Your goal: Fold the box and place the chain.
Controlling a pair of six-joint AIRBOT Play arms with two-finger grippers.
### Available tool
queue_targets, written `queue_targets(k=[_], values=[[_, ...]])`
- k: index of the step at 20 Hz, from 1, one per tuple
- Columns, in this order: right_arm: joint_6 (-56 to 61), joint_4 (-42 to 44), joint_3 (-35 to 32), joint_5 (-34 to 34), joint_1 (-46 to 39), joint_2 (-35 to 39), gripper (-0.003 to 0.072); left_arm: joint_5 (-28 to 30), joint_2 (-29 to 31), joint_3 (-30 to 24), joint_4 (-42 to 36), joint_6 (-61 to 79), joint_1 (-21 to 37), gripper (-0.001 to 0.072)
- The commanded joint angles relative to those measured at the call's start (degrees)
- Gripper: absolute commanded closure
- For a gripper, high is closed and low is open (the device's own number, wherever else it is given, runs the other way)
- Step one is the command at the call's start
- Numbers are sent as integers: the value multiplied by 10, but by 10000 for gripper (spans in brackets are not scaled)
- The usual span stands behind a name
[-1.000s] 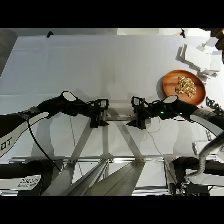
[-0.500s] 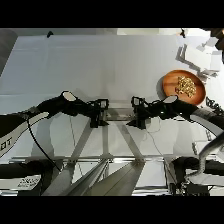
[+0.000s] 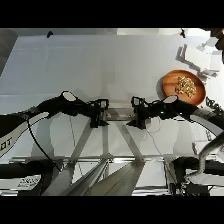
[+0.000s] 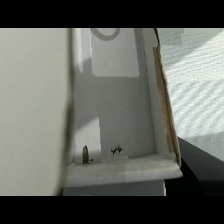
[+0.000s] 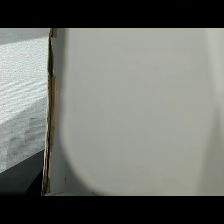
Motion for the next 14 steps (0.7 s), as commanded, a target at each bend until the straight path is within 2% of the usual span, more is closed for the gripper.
queue_targets(k=[1, 5, 6, 8, 11, 14], values=[[0, 0, 0, 0, 0, 0, 171, 0, 0, 0, 0, 0, 0, 365], [0, 19, 0, 0, 0, 0, 172, 0, 0, 0, 0, 0, 0, 365], [0, 19, 0, 0, 0, 0, 152, 0, 0, 0, 0, 0, 0, 365], [0, 18, 0, -5, 0, 2, -17, 0, 0, 0, 0, 0, 0, 365], [13, -10, 0, -5, 0, 14, -16, 0, 0, 0, 0, 0, 0, 365], [42, -77, 0, -5, 0, 42, -10, 0, 0, 0, 0, 0, 0, 365]])
